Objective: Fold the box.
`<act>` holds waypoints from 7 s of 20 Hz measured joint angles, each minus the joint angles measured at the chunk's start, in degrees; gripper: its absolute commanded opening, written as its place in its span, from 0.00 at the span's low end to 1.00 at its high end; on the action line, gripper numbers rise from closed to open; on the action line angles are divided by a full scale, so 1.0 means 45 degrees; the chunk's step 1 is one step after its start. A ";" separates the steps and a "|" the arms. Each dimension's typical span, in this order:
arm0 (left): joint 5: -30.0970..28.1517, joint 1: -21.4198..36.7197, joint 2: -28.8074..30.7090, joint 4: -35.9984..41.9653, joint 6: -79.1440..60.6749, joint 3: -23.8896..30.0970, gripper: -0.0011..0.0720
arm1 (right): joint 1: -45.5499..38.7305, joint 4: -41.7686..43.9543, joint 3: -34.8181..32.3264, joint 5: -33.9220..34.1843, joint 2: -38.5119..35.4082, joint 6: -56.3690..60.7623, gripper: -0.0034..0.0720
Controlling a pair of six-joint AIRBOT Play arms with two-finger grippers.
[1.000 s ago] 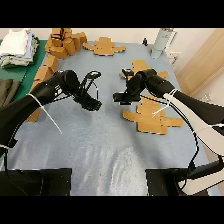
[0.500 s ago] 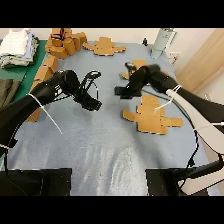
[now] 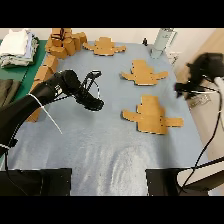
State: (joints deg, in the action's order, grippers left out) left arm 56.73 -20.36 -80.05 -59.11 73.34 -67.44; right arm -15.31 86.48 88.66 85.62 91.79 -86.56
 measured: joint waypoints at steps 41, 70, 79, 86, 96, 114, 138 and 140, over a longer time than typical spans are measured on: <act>0.1054 0.0029 0.0000 0.3167 -0.0330 0.0000 0.67 | 0.1919 0.9248 -0.3211 -0.1355 0.1336 -0.6358 0.43; 0.0685 0.1831 -0.0384 0.3084 -0.2293 0.0733 0.66 | 0.5547 1.0069 -1.1876 -0.5795 -0.6101 -0.8029 0.05; 0.1263 0.2127 -0.3264 0.5770 -0.5421 -0.0058 0.66 | 0.6241 0.9996 -1.3046 -0.6601 -0.7470 -0.7893 0.05; 0.4012 0.2132 -0.4318 0.6946 -0.7106 -0.0758 0.40 | 0.6285 0.9972 -1.3104 -0.6669 -0.7529 -0.7873 0.05; 0.4478 0.2142 -0.4682 0.7567 -0.7733 -0.0884 0.21 | 0.6285 0.9967 -1.3104 -0.6659 -0.7533 -0.7767 0.05; 0.3730 0.1413 -0.3891 0.8000 -0.9831 -0.0481 0.02 | 0.5265 0.6674 -1.1230 -0.6426 -0.7543 -0.4420 0.45; -0.3410 -0.1151 0.0913 1.0049 -2.0026 0.5581 0.03 | 0.6164 0.6407 -0.9704 -0.8932 -0.6878 -0.1632 0.05; -0.3444 -0.1166 0.0850 1.0049 -2.0031 0.5605 0.03 | 0.6280 0.6426 -0.9704 -0.8986 -0.6766 -0.1632 0.05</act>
State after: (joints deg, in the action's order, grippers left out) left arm 41.23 -25.61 -76.23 -13.89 -16.80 -42.22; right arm 12.95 115.39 44.99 45.19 61.34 -93.91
